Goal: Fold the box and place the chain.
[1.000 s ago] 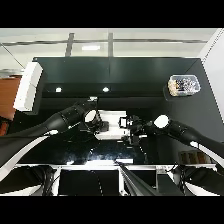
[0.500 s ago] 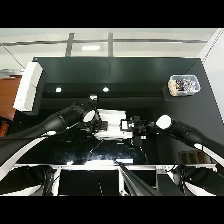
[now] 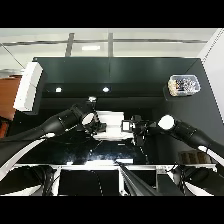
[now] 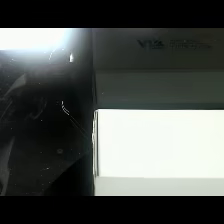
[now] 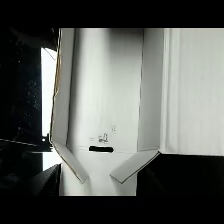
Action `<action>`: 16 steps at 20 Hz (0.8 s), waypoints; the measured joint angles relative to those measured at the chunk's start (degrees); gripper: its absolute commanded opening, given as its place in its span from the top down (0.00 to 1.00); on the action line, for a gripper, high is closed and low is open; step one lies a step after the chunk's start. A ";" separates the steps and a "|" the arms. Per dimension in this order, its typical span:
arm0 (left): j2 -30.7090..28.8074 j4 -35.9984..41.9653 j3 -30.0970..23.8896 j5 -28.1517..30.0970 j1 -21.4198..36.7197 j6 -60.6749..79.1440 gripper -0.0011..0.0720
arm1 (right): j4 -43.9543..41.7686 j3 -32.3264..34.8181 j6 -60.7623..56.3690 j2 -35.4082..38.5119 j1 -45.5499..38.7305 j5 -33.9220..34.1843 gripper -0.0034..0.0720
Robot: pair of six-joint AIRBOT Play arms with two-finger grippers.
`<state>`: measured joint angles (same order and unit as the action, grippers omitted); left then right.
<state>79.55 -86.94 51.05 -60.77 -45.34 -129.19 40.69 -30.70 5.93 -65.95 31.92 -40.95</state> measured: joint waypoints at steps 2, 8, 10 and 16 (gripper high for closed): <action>0.04 0.02 -0.13 0.20 0.00 0.00 0.94 | -0.46 0.00 -0.09 0.00 0.17 0.00 0.32; 0.02 0.20 -0.28 0.33 0.00 0.00 0.94 | -2.71 0.00 -2.89 -0.31 1.03 0.00 0.64; 0.02 0.22 -0.28 0.33 0.00 0.00 0.94 | -3.19 0.00 -4.33 -0.55 1.25 0.02 0.64; 0.04 0.42 -0.28 0.31 -0.04 0.00 0.94 | -8.37 0.00 -6.16 -2.40 2.67 1.75 0.64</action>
